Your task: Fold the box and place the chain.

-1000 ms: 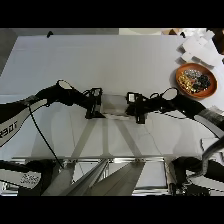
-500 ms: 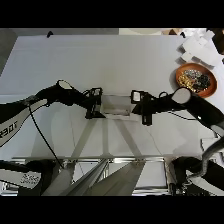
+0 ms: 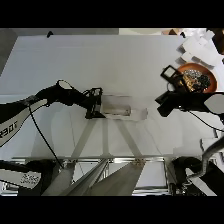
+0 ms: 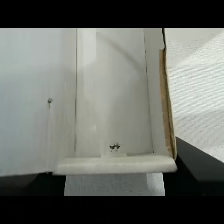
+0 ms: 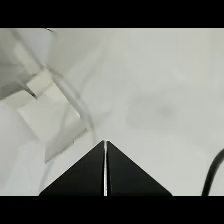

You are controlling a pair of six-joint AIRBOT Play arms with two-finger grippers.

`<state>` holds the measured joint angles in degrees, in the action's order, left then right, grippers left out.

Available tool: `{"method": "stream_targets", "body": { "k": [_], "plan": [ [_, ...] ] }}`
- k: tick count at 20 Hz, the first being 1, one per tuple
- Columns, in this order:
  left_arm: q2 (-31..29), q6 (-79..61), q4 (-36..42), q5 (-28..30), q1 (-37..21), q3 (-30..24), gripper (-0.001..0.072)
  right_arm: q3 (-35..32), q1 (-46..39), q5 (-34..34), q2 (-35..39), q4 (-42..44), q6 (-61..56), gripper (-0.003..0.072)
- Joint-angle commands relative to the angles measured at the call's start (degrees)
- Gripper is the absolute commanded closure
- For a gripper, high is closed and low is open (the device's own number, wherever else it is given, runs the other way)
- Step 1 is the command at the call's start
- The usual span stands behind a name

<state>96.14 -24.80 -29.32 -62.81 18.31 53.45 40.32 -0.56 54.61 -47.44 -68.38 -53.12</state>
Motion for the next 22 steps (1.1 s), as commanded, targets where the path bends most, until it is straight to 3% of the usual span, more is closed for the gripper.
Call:
{"method": "stream_targets", "body": {
  "k": [1, 5, 10, 14, 20, 22],
  "plan": [
    [0.04, 0.00, -0.02, 0.00, 0.00, 0.00, 0.0432, -1.64, -6.62, 5.75, -3.15, 0.33, -13.33, 0.0680],
    [0.04, 0.00, -0.02, 0.02, 0.00, 0.00, 0.0432, -7.54, -7.85, 4.26, -8.20, 11.04, -13.11, 0.0681],
    [0.04, 0.00, -0.02, 0.00, 0.00, 0.00, 0.0432, -12.87, -7.76, -3.54, -12.44, 22.27, -12.41, 0.0683],
    [0.04, 0.00, -0.02, 0.00, 0.00, 0.00, 0.0432, -13.00, -7.15, -7.30, -17.40, 29.00, -9.81, 0.0684],
    [0.04, 0.00, -0.02, 0.02, 0.00, 0.00, 0.0432, -13.00, -2.82, -9.14, -22.03, 31.85, -7.89, 0.0684],
    [0.04, 0.00, -0.02, 0.02, 0.00, 0.00, 0.0432, -13.00, -2.73, -7.85, -22.01, 38.82, -2.69, 0.0684]
  ]
}}
